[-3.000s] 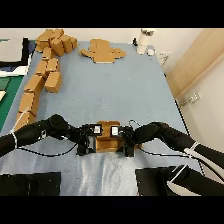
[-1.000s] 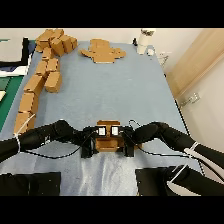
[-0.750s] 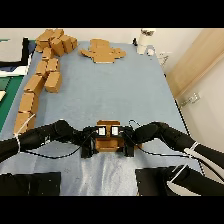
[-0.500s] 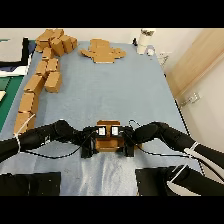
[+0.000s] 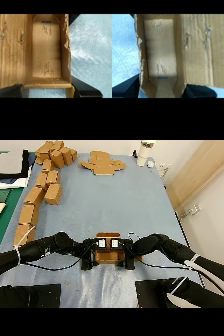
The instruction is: Fold the box.
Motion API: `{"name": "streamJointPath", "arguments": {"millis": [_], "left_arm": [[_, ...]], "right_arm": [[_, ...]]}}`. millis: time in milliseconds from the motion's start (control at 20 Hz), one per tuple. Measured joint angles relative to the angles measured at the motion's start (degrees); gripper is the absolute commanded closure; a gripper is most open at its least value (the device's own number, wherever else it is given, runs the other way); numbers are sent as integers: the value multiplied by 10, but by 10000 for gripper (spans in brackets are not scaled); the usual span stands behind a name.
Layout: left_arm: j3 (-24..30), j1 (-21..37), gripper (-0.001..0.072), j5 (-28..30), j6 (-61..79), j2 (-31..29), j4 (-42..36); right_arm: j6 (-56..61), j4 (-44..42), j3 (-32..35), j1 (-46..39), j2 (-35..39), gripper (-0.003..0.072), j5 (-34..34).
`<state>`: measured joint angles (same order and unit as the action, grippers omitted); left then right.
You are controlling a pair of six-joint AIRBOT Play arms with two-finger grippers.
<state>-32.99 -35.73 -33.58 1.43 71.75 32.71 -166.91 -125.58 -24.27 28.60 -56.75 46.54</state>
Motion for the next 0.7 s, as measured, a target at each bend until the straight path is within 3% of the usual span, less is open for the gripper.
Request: {"name": "streamJointPath", "arguments": {"millis": [250,450,550,700], "left_arm": [[0,0,239,0,0,0,0],[0,0,239,0,0,0,0],[0,0,239,0,0,0,0],[0,0,239,0,0,0,0]], "right_arm": [[116,73,-4,0,52,-34,3],[195,142,-5,0,134,-28,55],[217,139,-5,0,177,-26,82],[299,71,-5,0,232,-26,123]]}}
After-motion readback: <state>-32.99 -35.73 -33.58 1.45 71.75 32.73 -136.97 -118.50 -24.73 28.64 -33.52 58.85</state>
